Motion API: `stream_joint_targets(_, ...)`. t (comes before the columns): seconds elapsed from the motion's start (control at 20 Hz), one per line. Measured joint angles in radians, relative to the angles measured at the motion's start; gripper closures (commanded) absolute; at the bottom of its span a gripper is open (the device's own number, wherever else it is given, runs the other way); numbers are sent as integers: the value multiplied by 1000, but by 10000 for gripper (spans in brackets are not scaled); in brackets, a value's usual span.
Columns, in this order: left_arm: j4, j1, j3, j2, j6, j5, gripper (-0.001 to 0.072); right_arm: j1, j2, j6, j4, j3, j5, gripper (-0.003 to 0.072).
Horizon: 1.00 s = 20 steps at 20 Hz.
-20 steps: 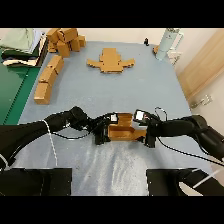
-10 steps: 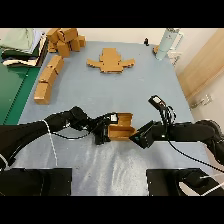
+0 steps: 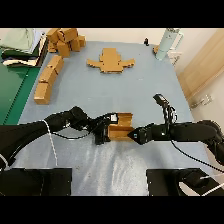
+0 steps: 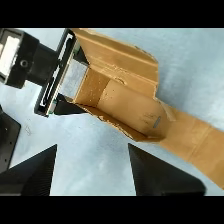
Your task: Fold the box.
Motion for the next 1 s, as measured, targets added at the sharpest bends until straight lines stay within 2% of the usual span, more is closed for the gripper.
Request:
stream_joint_targets(0.3,0,0,0,0,0,-4,100,0,0,76,3,0,5,-34)
stream_joint_targets(0.35,0,0,0,0,0,-5,30,0,0,80,3,0,6,-34)
stream_joint_targets(0.4,0,0,0,0,0,-10,2,0,0,83,3,0,6,-34)
stream_joint_targets(1.0,0,-1,2,0,3,-10,2,0,0,93,3,0,14,-34)
